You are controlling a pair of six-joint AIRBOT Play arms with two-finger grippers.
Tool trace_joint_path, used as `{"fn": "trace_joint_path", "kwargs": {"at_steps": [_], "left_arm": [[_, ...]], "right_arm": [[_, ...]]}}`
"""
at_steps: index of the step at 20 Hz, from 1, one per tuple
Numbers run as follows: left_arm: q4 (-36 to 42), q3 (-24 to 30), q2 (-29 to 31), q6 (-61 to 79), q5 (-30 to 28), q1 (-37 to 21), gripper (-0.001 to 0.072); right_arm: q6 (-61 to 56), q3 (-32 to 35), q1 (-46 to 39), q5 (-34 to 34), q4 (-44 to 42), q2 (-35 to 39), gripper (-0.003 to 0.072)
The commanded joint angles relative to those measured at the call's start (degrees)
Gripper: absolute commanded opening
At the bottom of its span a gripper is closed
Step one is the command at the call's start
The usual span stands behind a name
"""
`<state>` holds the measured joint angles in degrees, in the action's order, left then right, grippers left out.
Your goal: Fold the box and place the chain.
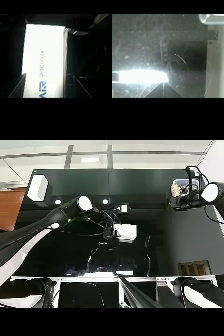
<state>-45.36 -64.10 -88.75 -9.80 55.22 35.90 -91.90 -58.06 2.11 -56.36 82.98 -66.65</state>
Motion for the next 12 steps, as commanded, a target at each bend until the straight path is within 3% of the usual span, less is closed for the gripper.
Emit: {"fn": "trace_joint_path", "kwargs": {"at_steps": [1, 12], "left_arm": [[-0.66, -0.33, -0.31, -0.74, 0.33, 0.61, 0.0706], [-0.61, -3.02, -0.31, -1.11, -0.13, 0.66, 0.0706]], "right_arm": [[-0.02, 0.02, -0.04, -0.02, 0.04, 0.02, 0.0012], [-0.02, 0.35, -0.04, -0.35, 0.02, 0.02, 0.0012]]}}
